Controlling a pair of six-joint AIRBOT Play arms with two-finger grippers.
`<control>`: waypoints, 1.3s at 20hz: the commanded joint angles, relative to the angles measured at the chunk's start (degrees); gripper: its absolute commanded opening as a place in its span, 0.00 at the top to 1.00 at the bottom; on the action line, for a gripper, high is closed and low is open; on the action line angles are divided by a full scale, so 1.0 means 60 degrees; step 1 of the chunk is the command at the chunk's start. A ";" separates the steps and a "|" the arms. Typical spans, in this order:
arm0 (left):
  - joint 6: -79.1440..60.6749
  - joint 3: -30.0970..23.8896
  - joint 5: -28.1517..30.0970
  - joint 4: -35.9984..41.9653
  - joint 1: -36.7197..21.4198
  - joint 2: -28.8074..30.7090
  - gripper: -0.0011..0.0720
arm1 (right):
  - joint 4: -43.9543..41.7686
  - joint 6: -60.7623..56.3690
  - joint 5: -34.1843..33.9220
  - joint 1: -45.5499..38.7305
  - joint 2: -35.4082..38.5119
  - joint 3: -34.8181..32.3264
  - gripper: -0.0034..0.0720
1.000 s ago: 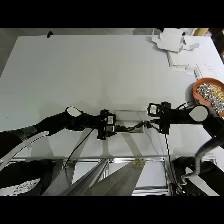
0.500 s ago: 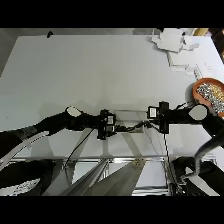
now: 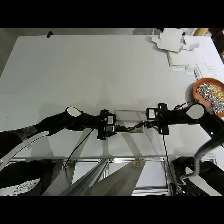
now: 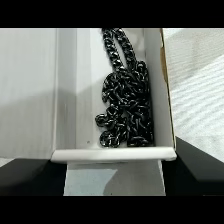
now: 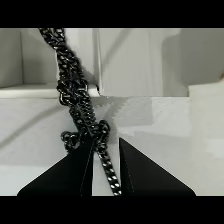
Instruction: Fold the box and place the chain.
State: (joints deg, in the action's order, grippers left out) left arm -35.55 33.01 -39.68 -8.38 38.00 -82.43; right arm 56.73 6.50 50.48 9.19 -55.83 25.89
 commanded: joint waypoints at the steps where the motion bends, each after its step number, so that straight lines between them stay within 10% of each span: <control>1: -0.0004 0.0004 0.0004 -0.0004 -0.0007 0.0004 0.61 | -0.0051 0.0299 0.0255 -0.0004 -0.0288 -0.0004 0.72; 26: -0.0004 0.0007 0.0004 -0.0004 -0.0007 0.0004 0.61 | -0.0197 -0.0288 0.0772 0.0302 0.0430 -0.0004 0.93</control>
State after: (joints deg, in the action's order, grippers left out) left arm -35.55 33.01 -39.68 -8.40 38.00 -82.43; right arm 54.04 8.84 54.54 10.92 -55.64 25.89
